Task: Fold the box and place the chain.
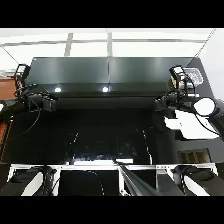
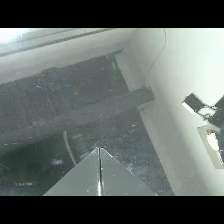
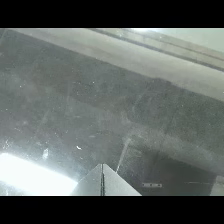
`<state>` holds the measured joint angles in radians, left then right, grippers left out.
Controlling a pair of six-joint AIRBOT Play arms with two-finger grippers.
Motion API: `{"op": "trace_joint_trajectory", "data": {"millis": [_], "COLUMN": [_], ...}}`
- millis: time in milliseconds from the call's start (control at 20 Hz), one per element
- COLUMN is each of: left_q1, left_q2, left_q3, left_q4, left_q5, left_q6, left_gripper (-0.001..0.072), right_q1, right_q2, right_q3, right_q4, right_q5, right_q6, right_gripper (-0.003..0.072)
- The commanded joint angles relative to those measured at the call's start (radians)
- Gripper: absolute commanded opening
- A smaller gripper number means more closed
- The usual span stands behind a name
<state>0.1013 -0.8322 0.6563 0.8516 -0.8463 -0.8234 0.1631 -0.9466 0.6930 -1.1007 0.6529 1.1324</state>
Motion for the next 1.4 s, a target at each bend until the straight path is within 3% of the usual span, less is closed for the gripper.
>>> {"op": "trace_joint_trajectory", "data": {"millis": [0,750,1050,1100,1150,1200,1250,1300,1350], "left_q1": [0.0,0.0,-0.004,-0.008,-0.018,-0.03,-0.046,-0.062,-0.076], "left_q2": [0.001,0.001,-0.071,-0.101,-0.133,-0.159,-0.182,-0.2,-0.213], "left_q3": [0.0,0.0,0.0,0.0,0.0,0.001,0.009,0.02,0.03], "left_q4": [0.0,-0.008,-0.056,-0.095,-0.14,-0.179,-0.19,-0.186,-0.177], "left_q5": [0.0,0.001,0.113,0.114,0.114,0.114,0.114,0.115,0.119], "left_q6": [0.0,0.0,0.0,0.0,0.0,0.001,0.0,0.0,-0.01], "left_gripper": [0.0028,0.0028,0.0047,0.0242,0.0668,0.071,0.071,0.071,0.071], "right_q1": [0.001,0.001,0.001,0.001,0.001,0.001,0.001,0.001,0.001], "right_q2": [0.0,0.0,-0.029,-0.052,-0.083,-0.118,-0.158,-0.191,-0.215], "right_q3": [0.0,0.0,0.0,0.0,0.0,0.0,0.0,0.0,0.002], "right_q4": [0.0,0.006,0.125,0.125,0.124,0.126,0.138,0.159,0.17], "right_q5": [0.0,-0.008,-0.165,-0.168,-0.167,-0.166,-0.161,-0.145,-0.117], "right_q6": [0.0,0.0,0.0,0.0,0.0,0.001,0.008,0.025,0.027], "right_gripper": [0.0012,0.0012,0.0013,0.0013,0.0013,0.0015,0.0158,0.0542,0.072]}}
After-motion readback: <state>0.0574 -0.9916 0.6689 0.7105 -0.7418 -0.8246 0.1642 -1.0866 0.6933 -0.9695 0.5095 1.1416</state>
